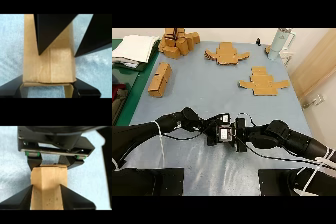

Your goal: Fold the box.

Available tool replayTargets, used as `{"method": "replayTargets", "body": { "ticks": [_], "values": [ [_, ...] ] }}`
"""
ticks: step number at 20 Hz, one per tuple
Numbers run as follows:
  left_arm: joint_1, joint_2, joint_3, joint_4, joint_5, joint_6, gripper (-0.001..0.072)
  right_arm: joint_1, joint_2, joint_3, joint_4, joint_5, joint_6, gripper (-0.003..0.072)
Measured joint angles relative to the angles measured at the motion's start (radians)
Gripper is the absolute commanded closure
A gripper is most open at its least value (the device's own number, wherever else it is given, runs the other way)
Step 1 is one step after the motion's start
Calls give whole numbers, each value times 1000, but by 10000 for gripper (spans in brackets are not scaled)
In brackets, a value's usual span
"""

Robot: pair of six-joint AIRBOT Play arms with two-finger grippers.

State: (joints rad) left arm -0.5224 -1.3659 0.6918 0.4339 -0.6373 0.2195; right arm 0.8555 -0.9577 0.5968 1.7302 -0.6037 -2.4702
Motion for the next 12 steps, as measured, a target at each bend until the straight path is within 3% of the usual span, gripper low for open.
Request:
{"method": "replayTargets", "body": {
  "ticks": [1, 3, 8, 12],
  "values": [
    [0, 0, 0, 0, 0, 0, 219, 0, 0, 0, -3, 1, 0, 426],
    [0, 0, 0, 0, 2, -2, 219, 2, -1, 0, -6, -2, 0, 426],
    [0, 0, 0, 0, 2, 0, 219, 1, 2, 0, -14, -2, 0, 532],
    [2, 0, 0, 0, 2, -1, 219, 1, 19, 1, -14, -6, 0, 533]
  ]
}}
